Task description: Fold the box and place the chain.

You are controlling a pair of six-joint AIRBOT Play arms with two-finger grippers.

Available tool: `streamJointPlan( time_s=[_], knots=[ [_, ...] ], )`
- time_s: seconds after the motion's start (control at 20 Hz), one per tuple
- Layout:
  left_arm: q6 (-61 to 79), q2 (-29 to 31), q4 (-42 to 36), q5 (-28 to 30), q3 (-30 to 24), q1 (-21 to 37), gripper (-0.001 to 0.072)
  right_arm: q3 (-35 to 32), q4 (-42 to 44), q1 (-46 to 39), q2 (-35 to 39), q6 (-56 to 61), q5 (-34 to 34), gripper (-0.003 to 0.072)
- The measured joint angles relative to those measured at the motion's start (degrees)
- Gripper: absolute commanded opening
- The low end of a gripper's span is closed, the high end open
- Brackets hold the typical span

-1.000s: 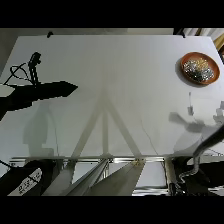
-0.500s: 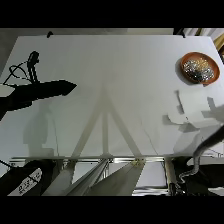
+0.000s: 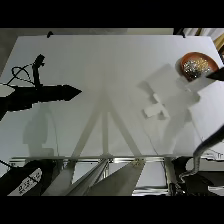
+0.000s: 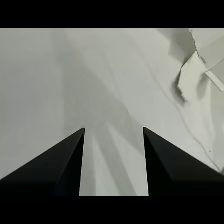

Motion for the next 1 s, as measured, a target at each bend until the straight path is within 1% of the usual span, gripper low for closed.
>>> streamJointPlan(
  time_s=[0.25, 0.35, 0.4, 0.55, 0.7, 0.85, 1.0],
  knots=[
    [0.9, 0.0, -1.1, -1.3, 0.0, 0.1, 0.0411, -1.1, 8.4, 9.1, 3.4, 0.4, 0.8, 0.0013],
    [1.1, 0.0, -1.3, -1.4, 0.0, 0.1, 0.0411, -3.1, 10.6, 11.4, 5.7, 0.5, 0.9, 0.0013],
    [1.2, 0.0, -1.4, -1.6, 0.0, 0.1, 0.0412, -5.3, 12.2, 12.3, 7.1, 0.2, 0.6, 0.0013],
    [2.4, 0.0, -1.5, -2.1, 0.0, 0.1, 0.0412, -14.6, 15.9, 13.7, 11.8, -2.1, -3.3, 0.0013],
    [4.1, 0.0, -1.6, -2.8, 0.0, 0.1, 0.0414, -26.0, 19.6, 14.2, 16.7, -5.4, -8.5, 0.0013],
    [5.9, 0.0, -1.8, -3.7, 0.0, 0.1, 0.0412, -36.1, 21.9, 14.4, 20.3, -7.9, -11.5, 0.0013],
    [7.9, -0.2, -2.3, -7.6, 0.0, 0.0, 0.0417, -44.7, 24.2, 14.5, 22.4, -10.6, -15.3, 0.0013]
  ],
)
